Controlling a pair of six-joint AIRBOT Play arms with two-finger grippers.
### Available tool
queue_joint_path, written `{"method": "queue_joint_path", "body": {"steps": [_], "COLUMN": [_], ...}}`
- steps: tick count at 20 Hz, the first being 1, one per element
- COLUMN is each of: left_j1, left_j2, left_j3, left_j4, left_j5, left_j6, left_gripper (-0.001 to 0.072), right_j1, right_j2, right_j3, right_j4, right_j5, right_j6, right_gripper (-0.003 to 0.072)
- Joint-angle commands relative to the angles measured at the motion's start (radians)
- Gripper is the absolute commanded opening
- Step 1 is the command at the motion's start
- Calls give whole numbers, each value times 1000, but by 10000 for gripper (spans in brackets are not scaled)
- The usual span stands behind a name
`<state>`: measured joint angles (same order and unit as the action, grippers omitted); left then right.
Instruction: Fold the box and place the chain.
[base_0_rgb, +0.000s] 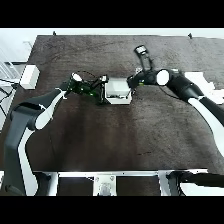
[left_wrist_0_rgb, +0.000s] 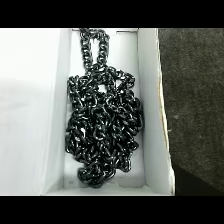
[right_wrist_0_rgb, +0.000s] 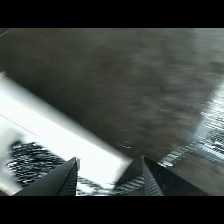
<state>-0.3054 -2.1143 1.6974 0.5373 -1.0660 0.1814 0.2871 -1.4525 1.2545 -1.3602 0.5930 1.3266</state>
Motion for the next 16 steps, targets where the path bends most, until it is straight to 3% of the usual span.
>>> {"method": "queue_joint_path", "body": {"steps": [1, 4, 9, 16], "left_j1": [1, 1, 1, 1], "left_j2": [0, 0, 0, 0], "left_j3": [1, 0, 0, 0], "left_j4": [0, 0, 0, 0], "left_j5": [1, 0, 0, 0], "left_j6": [0, 0, 0, 0], "left_gripper": [472, 472, 472, 472], "right_j1": [-92, -118, -135, -135], "right_j2": [8, -67, -205, -338], "right_j3": [-8, -9, -4, 98], "right_j4": [1, 31, 111, 179], "right_j5": [-2, -17, -145, -148], "right_j6": [67, 65, 61, 48], "right_gripper": [458, 458, 455, 423]}}
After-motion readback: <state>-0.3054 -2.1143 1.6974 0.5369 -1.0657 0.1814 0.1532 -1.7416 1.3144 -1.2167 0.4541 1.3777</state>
